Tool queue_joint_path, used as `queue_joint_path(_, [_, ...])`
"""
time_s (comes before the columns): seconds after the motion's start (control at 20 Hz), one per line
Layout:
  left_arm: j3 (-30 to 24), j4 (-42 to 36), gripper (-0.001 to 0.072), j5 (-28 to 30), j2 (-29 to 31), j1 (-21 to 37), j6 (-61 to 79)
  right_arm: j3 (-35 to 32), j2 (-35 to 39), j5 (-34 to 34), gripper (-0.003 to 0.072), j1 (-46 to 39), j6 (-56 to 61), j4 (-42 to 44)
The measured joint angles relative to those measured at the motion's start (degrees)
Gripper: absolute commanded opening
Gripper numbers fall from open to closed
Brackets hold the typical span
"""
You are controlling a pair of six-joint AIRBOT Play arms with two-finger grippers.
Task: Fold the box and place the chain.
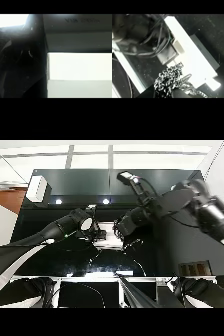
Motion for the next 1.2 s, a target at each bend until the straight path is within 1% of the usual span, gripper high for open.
queue_joint_path(0.05, [0.0, 0.0, 0.0026, 0.0, 0.0, 0.0, 0.0, -0.1, -1.3, 0.5, 0.003, 0.4, 0.0, 0.2])
queue_joint_path(0.1, [0.0, 0.0, 0.0025, 0.0, 0.0, 0.0, 0.0, -0.2, -2.5, 1.0, 0.0183, 0.7, 0.0, 0.3])
queue_joint_path(0.15, [0.0, 0.0, 0.0026, 0.0, 0.0, 0.0, 0.0, -0.3, -3.5, 1.3, 0.0489, 0.9, 0.0, 0.3])
queue_joint_path(0.2, [0.0, 0.0, 0.0025, 0.0, 0.0, 0.0, 0.0, -0.3, -4.2, 1.5, 0.0515, 0.9, 0.0, 0.3])
queue_joint_path(0.35, [0.0, 0.0, 0.0026, 0.0, 0.0, 0.0, 0.0, -0.4, -4.6, -0.5, 0.0515, -1.1, 0.0, -0.4])
queue_joint_path(0.55, [0.0, 0.0, 0.0026, 0.0, 0.0, 0.0, 0.0, -1.2, -0.6, -6.2, 0.0515, -9.8, -1.9, -4.0])
queue_joint_path(0.65, [0.0, 0.0, 0.0025, 0.0, 0.0, 0.0, 0.0, -4.0, 2.7, -7.3, 0.0516, -15.3, -4.5, -4.8])
queue_joint_path(0.75, [0.0, 0.0, 0.0025, 0.0, 0.0, 0.0, 0.0, -9.5, 5.9, -7.0, 0.0517, -20.3, -9.4, -3.7])
queue_joint_path(0.8, [0.0, 0.0, 0.0026, 0.0, 0.0, 0.0, 0.0, -13.0, 7.0, -6.1, 0.052, -22.1, -12.9, -2.2])
queue_joint_path(0.85, [0.0, 0.0, 0.0025, 0.0, 0.0, 0.0, 0.0, -16.7, 7.8, -4.9, 0.072, -23.0, -16.4, -0.7])
queue_joint_path(0.95, [0.0, 0.0, 0.0026, 0.0, 0.0, 0.0, 0.0, -23.5, 8.8, 0.2, 0.0719, -22.8, -23.1, 1.1])
queue_joint_path(1.05, [0.0, 0.0, 0.0026, 0.0, 0.0, 0.0, 0.0, -29.3, 9.3, 6.1, 0.0717, -20.3, -30.9, 2.2])
queue_joint_path(1.2, [0.0, 0.0, 0.0025, 0.0, 0.0, 0.0, 0.0, -35.2, 9.6, 14.4, 0.071, -14.8, -44.3, 2.9])
